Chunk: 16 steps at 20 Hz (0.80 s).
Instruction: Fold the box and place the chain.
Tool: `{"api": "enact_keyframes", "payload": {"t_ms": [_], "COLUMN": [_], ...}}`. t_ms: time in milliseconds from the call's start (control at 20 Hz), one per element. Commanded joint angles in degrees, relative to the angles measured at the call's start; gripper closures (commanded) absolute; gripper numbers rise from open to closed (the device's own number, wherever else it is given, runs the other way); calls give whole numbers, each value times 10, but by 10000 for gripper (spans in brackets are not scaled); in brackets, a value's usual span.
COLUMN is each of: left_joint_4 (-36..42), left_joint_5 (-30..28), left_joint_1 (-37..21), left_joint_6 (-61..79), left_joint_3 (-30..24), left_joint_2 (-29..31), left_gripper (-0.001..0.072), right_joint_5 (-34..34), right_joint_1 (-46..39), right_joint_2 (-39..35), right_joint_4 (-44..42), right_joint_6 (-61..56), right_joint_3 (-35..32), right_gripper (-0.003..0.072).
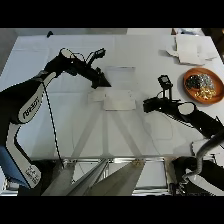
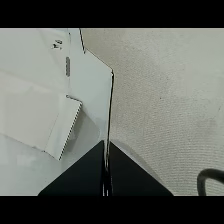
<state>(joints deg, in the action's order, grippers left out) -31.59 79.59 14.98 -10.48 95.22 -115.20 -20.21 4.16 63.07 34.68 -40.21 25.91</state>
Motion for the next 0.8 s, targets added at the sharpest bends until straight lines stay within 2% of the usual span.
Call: {"api": "enact_keyframes", "payload": {"t_ms": [0,750], "left_joint_4": [0,-30], "left_joint_5": [8,8], "left_joint_1": [0,1], "left_joint_6": [2,2], "left_joint_3": [0,0], "left_joint_2": [0,0], "left_gripper": [703,705], "right_joint_5": [-1,-1], "right_joint_1": [0,0], "right_joint_2": [0,0], "right_joint_4": [0,0], "right_joint_6": [0,0], "right_joint_3": [0,0], "right_gripper": [676,676]}}
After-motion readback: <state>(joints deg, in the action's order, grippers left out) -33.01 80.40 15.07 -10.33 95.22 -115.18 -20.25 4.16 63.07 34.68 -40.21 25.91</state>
